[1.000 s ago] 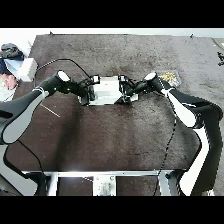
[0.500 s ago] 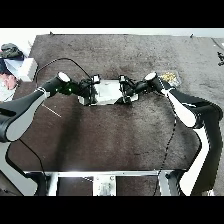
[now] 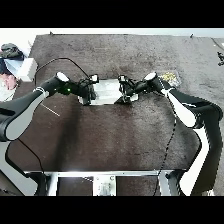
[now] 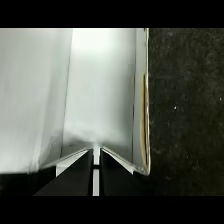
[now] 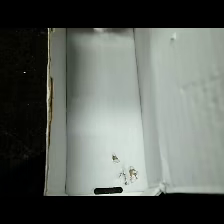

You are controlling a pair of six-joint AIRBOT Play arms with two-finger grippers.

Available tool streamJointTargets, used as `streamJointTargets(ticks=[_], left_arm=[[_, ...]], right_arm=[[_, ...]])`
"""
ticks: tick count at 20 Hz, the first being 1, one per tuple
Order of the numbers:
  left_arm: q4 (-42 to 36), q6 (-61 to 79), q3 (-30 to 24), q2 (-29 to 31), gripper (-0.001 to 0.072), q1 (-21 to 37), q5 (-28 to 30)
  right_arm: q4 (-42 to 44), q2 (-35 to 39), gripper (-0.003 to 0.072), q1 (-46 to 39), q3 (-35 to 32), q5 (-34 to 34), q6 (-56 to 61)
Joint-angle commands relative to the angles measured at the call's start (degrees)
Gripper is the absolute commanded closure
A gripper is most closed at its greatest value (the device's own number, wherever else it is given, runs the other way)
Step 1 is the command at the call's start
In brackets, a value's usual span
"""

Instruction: Fold the box and place the chain.

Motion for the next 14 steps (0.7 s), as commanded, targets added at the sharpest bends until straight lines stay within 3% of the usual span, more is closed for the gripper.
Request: streamJointTargets(ticks=[1, 4, 10, 14], left_arm=[[-0.2, -0.1, 0.5, 0.3, 0.0698, 2.2, -4.6], [0.2, -3.8, 2.6, 0.7, 0.0703, 3.2, -9.1], [2.3, -13.6, 2.5, 8.9, 0.0706, 6.3, -8.6], [3.6, -34.7, -3.2, 16.9, 0.0706, 8.9, 0.1]], right_arm=[[-0.1, 0.0, 0.0205, 0.0, 0.0, 0.2, -0.2], [-0.1, 0.0, 0.0204, 0.0, 0.0, 0.2, -0.2], [-0.1, 0.0, 0.0205, 0.0, 0.0, 0.1, -0.2], [-0.1, 0.0, 0.0204, 0.0, 0.0, 0.2, -0.2]])
